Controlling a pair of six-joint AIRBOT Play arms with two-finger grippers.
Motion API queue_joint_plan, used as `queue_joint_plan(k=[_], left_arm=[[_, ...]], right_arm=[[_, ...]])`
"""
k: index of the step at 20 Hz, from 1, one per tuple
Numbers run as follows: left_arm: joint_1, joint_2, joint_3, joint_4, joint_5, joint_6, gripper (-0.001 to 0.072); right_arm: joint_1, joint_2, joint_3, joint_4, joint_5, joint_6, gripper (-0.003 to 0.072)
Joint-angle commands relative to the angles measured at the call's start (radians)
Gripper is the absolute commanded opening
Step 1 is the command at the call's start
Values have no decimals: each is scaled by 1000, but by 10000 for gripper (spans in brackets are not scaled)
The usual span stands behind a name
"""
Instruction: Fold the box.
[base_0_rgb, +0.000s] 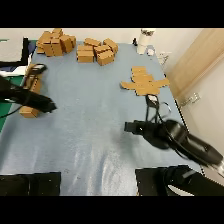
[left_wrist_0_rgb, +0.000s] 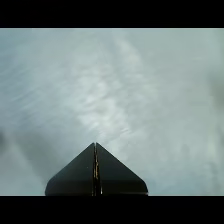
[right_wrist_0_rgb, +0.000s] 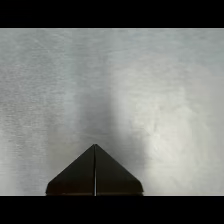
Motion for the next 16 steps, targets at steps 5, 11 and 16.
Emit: queue_joint_plan(k=[5, 11, 16], left_arm=[[-368, -178, 61, -18, 166, -235, 13], [-366, -194, 61, -16, 166, -248, 13], [-365, -194, 61, -17, 167, -248, 13]], right_arm=[[-152, -499, 376, 439, 24, -549, 3], [-152, -551, 412, 436, -23, -548, 3], [-153, -552, 412, 431, -58, -548, 3]])
